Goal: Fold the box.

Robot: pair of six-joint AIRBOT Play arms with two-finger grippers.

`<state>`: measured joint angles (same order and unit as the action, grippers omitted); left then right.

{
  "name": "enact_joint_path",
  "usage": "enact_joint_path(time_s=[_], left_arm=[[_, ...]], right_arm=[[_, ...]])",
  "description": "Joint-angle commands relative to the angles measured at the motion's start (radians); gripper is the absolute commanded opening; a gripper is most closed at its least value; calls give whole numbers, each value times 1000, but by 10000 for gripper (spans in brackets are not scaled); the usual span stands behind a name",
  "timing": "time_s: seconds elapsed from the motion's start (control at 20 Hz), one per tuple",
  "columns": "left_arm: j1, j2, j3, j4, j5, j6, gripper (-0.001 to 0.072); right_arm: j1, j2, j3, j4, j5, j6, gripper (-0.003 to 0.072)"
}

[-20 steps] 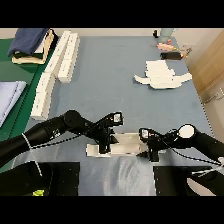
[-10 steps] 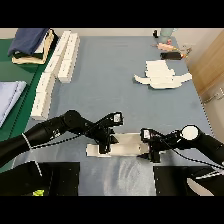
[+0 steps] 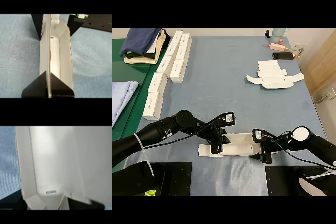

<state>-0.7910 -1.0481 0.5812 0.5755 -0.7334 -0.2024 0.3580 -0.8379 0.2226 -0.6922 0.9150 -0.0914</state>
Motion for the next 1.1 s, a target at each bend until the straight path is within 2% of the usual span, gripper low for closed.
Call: enact_joint_path(time_s=[0.0,0.7,0.8,1.05], left_arm=[[0,0,0,0,0,0,17],[0,0,0,0,0,0,17],[0,0,0,0,0,0,17],[0,0,0,0,0,0,17]], right_arm=[[6,-4,-7,2,10,1,654],[11,-2,-7,21,-19,-23,651],[11,-2,-7,20,-15,-23,564],[11,-2,-7,12,-31,-23,564]])
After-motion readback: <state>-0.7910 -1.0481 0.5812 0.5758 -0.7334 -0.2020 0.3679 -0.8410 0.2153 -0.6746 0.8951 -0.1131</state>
